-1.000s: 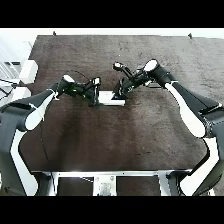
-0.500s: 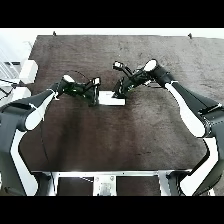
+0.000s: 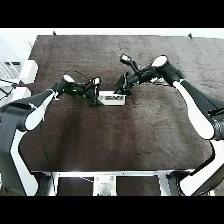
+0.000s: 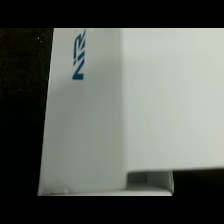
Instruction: Fold the box and place the chain.
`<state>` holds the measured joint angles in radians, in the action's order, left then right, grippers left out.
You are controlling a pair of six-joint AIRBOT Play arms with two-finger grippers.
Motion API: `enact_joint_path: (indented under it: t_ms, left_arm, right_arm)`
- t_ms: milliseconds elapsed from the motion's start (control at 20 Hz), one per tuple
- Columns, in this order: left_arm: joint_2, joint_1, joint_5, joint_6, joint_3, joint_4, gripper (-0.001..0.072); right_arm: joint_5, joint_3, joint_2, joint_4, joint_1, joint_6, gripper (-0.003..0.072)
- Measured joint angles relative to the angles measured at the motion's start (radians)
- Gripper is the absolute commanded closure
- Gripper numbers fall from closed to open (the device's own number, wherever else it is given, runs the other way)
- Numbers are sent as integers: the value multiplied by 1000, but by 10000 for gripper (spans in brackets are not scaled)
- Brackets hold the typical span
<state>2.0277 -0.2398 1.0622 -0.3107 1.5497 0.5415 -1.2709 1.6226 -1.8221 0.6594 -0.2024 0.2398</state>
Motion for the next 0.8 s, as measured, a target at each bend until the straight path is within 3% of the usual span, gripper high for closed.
enact_joint_path:
  t_ms: [400, 800]
  left_arm:
    - [0, 0, 0, 0, 0, 0, 540]
    - [0, 0, 0, 0, 0, 0, 540]
  right_arm:
    - [60, -130, 13, -90, 12, -140, 158]
    - [92, -175, 13, -99, -2, -204, 158]
